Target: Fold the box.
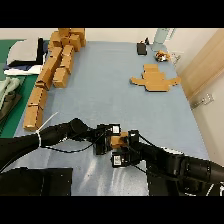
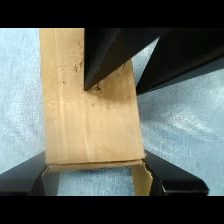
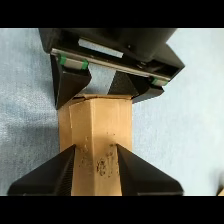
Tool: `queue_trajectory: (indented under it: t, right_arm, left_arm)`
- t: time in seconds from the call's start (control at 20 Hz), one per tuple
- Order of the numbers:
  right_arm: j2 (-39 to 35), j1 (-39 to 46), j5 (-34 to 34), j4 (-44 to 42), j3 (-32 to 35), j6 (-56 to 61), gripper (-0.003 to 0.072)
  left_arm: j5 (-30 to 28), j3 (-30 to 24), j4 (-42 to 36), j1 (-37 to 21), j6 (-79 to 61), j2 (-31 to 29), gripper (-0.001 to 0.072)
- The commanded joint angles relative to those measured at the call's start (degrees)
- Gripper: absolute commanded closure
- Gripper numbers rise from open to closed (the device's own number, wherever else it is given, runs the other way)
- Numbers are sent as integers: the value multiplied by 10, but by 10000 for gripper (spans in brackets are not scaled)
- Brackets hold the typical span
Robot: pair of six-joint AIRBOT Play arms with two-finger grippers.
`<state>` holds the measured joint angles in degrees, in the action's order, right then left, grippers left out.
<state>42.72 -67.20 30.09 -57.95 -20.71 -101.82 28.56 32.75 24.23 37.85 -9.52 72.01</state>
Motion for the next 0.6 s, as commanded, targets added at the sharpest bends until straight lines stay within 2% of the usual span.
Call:
queue_trajectory:
  t: [0.0,0.35,0.4,0.45,0.55]
  right_arm:
    - [0,-1,2,5,0,3,310]
    - [-2,-1,-5,1,0,3,309]
    - [-5,-1,-10,0,-1,3,293]
    - [-11,-1,-14,0,-1,3,246]
    - [-22,-1,-15,0,0,3,238]
  left_arm:
    - [1,0,0,0,-1,0,105]
    - [1,0,0,0,-1,0,105]
    - [1,0,0,0,-1,0,105]
    - [1,0,0,0,-1,0,105]
    - [1,0,0,0,-1,0,105]
